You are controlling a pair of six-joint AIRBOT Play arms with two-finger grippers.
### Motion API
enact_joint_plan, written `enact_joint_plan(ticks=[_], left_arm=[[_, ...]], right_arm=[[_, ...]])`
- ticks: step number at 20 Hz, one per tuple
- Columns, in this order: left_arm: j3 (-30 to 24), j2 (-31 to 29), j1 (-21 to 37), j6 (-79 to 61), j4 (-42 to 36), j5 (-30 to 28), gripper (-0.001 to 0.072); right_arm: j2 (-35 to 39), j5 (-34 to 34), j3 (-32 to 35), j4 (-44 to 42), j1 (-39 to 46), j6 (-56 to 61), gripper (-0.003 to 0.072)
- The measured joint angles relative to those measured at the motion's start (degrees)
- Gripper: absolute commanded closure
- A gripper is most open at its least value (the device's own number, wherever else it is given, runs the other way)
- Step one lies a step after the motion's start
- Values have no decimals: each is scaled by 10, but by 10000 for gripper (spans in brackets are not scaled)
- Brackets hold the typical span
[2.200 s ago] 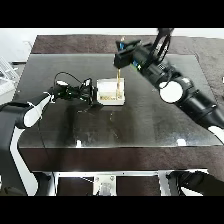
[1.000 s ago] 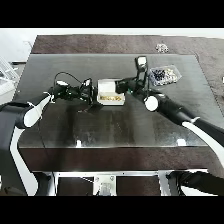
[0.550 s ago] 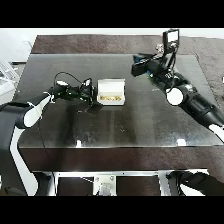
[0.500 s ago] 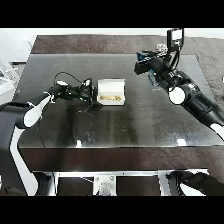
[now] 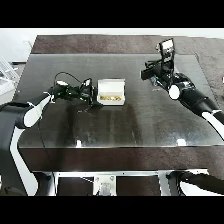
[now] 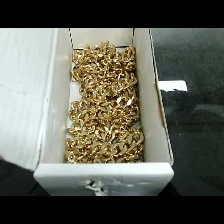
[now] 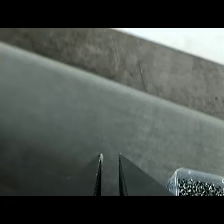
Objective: Fold the box and place the chain.
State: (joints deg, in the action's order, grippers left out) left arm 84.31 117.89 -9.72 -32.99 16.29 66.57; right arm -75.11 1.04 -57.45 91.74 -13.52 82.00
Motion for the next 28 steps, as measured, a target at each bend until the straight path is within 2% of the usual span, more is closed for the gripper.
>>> enact_joint_plan(ticks=[6, 8, 11, 14, 18, 21, 28], left_arm=[[0, 0, 0, 0, 0, 0, 246], [0, 0, 0, 0, 0, -1, 246], [0, 0, 0, 0, 0, -1, 245], [0, 0, 0, 0, 0, -1, 245], [0, 0, 0, 0, 0, 0, 246], [0, 0, 0, 0, 0, -1, 246], [0, 0, 0, 0, 0, 0, 245]], right_arm=[[-39, 18, -9, 7, 5, -17, 556], [-43, 19, -9, 8, 5, -19, 510], [-46, 15, -13, 3, 5, -13, 481], [-52, 36, -44, 0, 23, -3, 465], [-74, 111, -116, -15, 55, -16, 465], [-107, 193, -172, -106, 71, -113, 465], [-206, 374, -243, -450, 120, -421, 465]])
